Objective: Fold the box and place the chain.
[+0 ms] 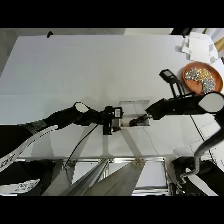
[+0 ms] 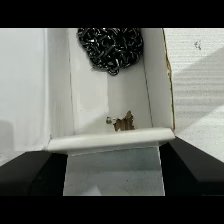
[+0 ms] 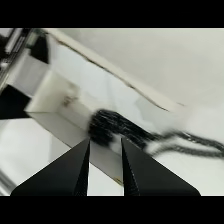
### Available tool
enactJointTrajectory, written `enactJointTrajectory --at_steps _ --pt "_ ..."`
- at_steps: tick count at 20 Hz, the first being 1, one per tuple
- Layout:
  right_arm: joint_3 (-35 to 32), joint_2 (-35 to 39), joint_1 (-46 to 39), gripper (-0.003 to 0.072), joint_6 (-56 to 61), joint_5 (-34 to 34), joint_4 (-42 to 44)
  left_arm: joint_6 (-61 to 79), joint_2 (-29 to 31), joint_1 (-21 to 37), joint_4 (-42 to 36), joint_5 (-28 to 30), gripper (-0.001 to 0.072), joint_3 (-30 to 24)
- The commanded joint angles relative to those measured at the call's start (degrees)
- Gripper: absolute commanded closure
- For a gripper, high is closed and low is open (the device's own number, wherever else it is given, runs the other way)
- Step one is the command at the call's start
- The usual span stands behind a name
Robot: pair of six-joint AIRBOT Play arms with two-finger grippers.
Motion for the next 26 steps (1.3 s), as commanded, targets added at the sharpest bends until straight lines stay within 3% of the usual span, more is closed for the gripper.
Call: enactJointTrajectory --at_steps 1,4,11,16,26 --pt "4.31 0.61 -6.45 0.0474 8.44 7.28 -18.12 0.0 0.0 0.0 0.02 0.0 0.0641 -0.02" --pt "3.85 -2.73 -10.36 0.0474 11.98 4.02 -21.88 0.0 0.0 0.0 0.02 0.0 0.0641 -0.02" --pt "3.48 -15.47 -7.98 0.0475 11.74 0.13 -22.05 0.0 0.0 0.0 0.02 0.02 0.0641 -0.02" --pt "3.48 -19.67 -3.74 0.0475 11.74 -1.29 -25.33 0.0 0.0 -0.02 0.02 0.0 0.0641 -0.02" --pt "3.48 -25.92 -2.86 0.0518 11.76 -5.46 -26.1 0.0 0.0 -0.02 0.02 0.02 0.0641 -0.02"
